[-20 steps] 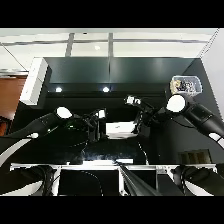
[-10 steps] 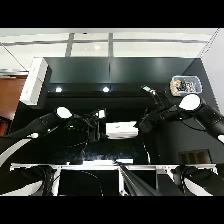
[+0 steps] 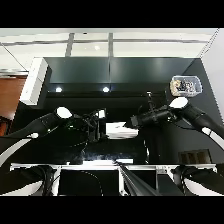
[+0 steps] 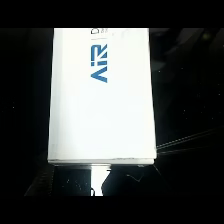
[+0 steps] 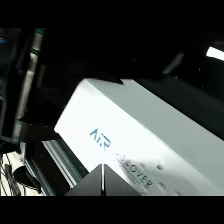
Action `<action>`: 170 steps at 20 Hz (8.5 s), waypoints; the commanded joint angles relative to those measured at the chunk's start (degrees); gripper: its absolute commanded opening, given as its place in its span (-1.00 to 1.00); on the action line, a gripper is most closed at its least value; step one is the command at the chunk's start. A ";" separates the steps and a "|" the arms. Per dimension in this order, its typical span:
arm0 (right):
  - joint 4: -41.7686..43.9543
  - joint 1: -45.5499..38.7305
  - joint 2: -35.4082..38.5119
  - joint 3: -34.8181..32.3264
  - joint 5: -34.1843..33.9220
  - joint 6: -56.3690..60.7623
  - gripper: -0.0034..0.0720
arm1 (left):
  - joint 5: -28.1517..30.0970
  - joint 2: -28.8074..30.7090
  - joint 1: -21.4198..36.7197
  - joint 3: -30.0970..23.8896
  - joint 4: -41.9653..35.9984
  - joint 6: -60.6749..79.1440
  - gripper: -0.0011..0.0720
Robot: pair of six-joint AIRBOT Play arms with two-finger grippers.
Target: Fold the box and place the chain.
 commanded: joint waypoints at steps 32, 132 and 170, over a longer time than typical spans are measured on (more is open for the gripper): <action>-14.62 -32.41 21.07 3.63 12.66 2.99 -0.89 | -3.23 15.26 -4.44 2.14 11.30 -17.11 0.97; -19.80 -24.85 21.20 4.83 8.59 4.26 -0.89 | -13.57 8.17 65.94 22.97 38.75 -52.59 0.98; -36.24 -12.28 35.76 -2.29 -21.68 10.84 -0.90 | 4.68 54.82 32.48 -8.85 15.32 -60.37 -0.89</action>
